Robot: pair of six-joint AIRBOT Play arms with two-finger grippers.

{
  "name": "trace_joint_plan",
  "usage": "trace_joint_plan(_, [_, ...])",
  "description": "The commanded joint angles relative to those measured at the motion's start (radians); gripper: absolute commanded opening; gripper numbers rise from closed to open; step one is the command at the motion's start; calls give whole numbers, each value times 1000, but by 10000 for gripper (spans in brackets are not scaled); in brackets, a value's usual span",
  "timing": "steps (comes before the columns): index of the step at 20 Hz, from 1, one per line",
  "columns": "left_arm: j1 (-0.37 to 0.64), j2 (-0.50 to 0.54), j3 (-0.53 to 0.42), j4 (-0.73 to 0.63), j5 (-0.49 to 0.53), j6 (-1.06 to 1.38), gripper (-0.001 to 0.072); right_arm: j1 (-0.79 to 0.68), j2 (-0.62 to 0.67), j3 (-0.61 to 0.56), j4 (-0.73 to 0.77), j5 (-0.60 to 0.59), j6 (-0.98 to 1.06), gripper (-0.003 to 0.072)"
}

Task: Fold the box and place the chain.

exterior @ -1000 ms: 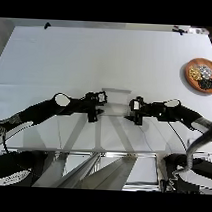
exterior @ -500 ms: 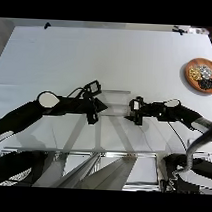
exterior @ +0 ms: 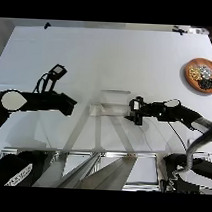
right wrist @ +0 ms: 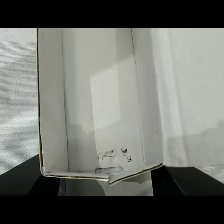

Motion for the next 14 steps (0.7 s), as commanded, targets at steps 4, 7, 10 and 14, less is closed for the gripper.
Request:
trace_joint_plan(4, [87, -159, -19, -97, -55, -148, 9, 0, 1, 0, 0, 1, 0, 422])
trace_joint_plan(7, [87, -304, -19, -259, -59, -22, 9, 0, 1, 0, 0, 0, 0, 422])
trace_joint_plan(10, [87, -389, -19, -389, -16, 74, 8, 0, 1, 0, 0, 1, 0, 422])
trace_joint_plan(14, [87, -432, -19, -437, 13, 99, 8, 0, 1, 0, 0, 1, 0, 422])
